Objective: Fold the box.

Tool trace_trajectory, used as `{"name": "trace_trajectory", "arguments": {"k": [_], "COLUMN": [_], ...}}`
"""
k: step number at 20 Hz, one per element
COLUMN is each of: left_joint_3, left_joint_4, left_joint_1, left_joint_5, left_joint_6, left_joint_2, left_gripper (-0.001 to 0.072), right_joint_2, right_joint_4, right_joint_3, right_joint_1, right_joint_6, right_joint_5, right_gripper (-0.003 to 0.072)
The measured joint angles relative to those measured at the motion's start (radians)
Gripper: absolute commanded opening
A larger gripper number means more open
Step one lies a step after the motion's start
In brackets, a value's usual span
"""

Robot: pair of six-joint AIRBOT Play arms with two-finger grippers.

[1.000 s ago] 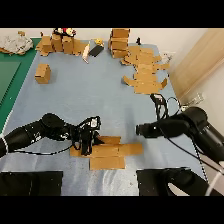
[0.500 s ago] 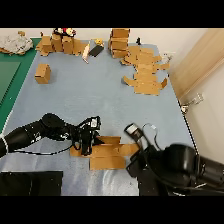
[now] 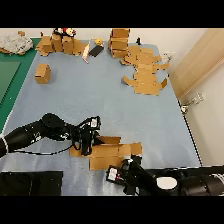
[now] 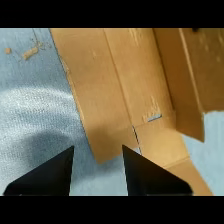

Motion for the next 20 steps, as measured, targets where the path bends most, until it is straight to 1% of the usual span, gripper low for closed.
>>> {"name": "trace_trajectory", "arguments": {"k": [4,10,16,20], "left_joint_3": [0.000,0.000,0.000,0.000], "left_joint_4": [0.000,0.000,0.000,0.000], "left_joint_1": [0.000,0.000,0.000,0.000], "left_joint_5": [0.000,0.000,0.000,0.000], "left_joint_6": [0.000,0.000,0.000,0.000], "left_joint_2": [0.000,0.000,0.000,0.000], "left_gripper": [0.0012,0.0012,0.0012,0.0012], "right_joint_2": [-0.078,-0.147,-0.172,-0.175], "right_joint_4": [-0.052,-0.104,-0.226,-0.291], "right_joint_3": [-0.008,-0.011,-0.011,-0.005], "right_joint_1": [0.025,0.033,0.033,0.033], "right_joint_6": [0.005,0.012,0.095,0.127], "right_joint_5": [0.040,0.080,0.084,0.058], "right_gripper": [0.0466,0.0465,0.0464,0.0464]}}
